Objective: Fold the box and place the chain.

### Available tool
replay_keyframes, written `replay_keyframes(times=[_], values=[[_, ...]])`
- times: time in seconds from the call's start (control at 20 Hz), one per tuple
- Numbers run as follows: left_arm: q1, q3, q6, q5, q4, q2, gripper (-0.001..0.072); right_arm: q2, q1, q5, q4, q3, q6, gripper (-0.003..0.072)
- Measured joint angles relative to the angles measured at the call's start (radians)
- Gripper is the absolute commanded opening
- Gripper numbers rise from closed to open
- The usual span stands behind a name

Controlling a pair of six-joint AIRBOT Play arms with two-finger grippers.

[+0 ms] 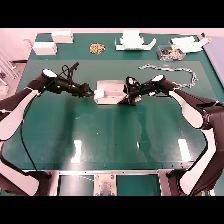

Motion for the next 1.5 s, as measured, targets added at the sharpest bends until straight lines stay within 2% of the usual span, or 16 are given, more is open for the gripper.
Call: replay_keyframes(times=[0.65, 1.2, 1.25, 1.3, 1.35, 1.5], values=[[-0.033, 0.000, -0.031, 0.018, -0.012, 0.000, 0.0467, 0.000, 0.000, 0.000, 0.000, 0.000, 0.000, 0.0520], [-0.066, 0.040, -0.233, 0.046, 0.092, 0.001, 0.0465, 0.000, 0.000, 0.000, 0.000, 0.000, 0.000, 0.0521], [-0.066, 0.045, -0.244, 0.042, 0.100, 0.001, 0.0362, 0.000, 0.000, 0.000, 0.000, 0.000, 0.000, 0.0520], [-0.068, 0.048, -0.254, 0.039, 0.106, 0.001, 0.0185, 0.000, 0.000, 0.000, 0.000, 0.000, 0.000, 0.0520], [-0.069, 0.051, -0.262, 0.039, 0.113, 0.002, 0.0114, 0.000, 0.000, 0.000, -0.001, 0.000, 0.001, 0.0521], [-0.071, 0.056, -0.277, 0.037, 0.122, 0.003, 0.0119, 0.000, 0.000, 0.000, -0.001, 0.000, 0.002, 0.0520]])
